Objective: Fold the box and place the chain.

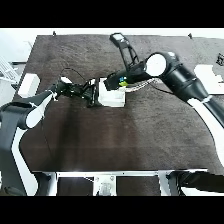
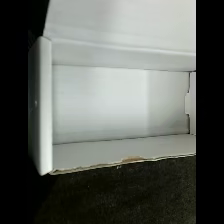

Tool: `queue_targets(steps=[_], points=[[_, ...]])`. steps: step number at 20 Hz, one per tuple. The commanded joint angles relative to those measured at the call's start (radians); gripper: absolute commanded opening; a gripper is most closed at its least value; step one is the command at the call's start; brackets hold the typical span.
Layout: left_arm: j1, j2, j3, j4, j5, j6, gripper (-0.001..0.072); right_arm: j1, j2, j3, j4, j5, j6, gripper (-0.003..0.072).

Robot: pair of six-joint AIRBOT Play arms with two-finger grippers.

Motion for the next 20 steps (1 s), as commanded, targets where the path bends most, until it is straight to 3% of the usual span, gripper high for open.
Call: queue_targets(steps=[1, 8, 12, 13, 14, 17, 19, 20], points=[[0.0, 0.0, 0.0, 0.0, 0.0, 0.0, 0.0287, 0.009, -0.08, -0.014, 0.043, -0.045, -0.003, 0.0009], [0.0, 0.0, 0.0, 0.0, 0.0, 0.0, 0.0287, 0.013, -0.267, -0.015, 0.032, -0.132, -0.052, 0.0009], [0.0, 0.0, 0.0, 0.0, 0.0, 0.0, 0.0287, -0.009, -0.305, -0.015, -0.023, -0.166, -0.052, 0.001], [0.0, 0.0, 0.0, 0.0, 0.0, 0.0, 0.0287, -0.016, -0.304, -0.015, -0.036, -0.163, -0.051, 0.0081], [0.0, 0.0, 0.0, 0.0, 0.0, 0.0, 0.0287, -0.029, -0.302, -0.015, -0.048, -0.159, -0.051, 0.0348], [0.0, 0.0, 0.0, 0.0, 0.0, 0.0, 0.0287, -0.083, -0.264, -0.014, -0.054, -0.104, -0.046, 0.0395], [0.0, 0.0, 0.0, 0.0, 0.0, 0.0, 0.0287, -0.12, -0.203, -0.016, -0.068, -0.025, -0.055, 0.0496], [0.0, 0.0, 0.0, 0.0, 0.0, 0.0, 0.0287, -0.146, -0.163, -0.029, -0.111, 0.017, -0.053, 0.0496]])
